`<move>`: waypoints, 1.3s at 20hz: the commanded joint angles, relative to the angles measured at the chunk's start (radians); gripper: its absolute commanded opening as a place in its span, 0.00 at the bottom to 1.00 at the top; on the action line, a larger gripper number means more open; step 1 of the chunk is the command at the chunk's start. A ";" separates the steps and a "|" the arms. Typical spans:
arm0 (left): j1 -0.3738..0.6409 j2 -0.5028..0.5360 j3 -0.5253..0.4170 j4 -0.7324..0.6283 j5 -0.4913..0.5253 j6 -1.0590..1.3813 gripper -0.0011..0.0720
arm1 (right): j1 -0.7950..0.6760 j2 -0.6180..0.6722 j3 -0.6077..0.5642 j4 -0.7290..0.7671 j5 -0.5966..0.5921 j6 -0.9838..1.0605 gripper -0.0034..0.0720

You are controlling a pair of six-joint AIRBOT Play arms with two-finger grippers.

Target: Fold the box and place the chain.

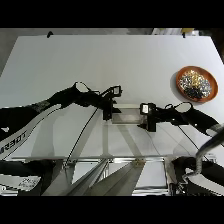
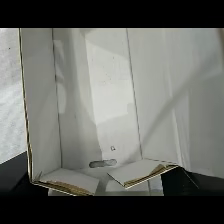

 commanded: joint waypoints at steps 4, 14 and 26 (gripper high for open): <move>0.000 0.001 0.000 0.000 0.000 0.000 0.03 | 0.001 -0.013 0.001 0.014 0.007 -0.011 0.68; 0.000 0.001 0.000 0.000 0.000 0.000 0.03 | 0.001 -0.013 0.001 0.015 0.010 -0.011 0.63; 0.000 0.001 0.000 0.000 0.000 0.000 0.03 | -0.036 -0.035 0.014 0.056 0.051 -0.038 0.97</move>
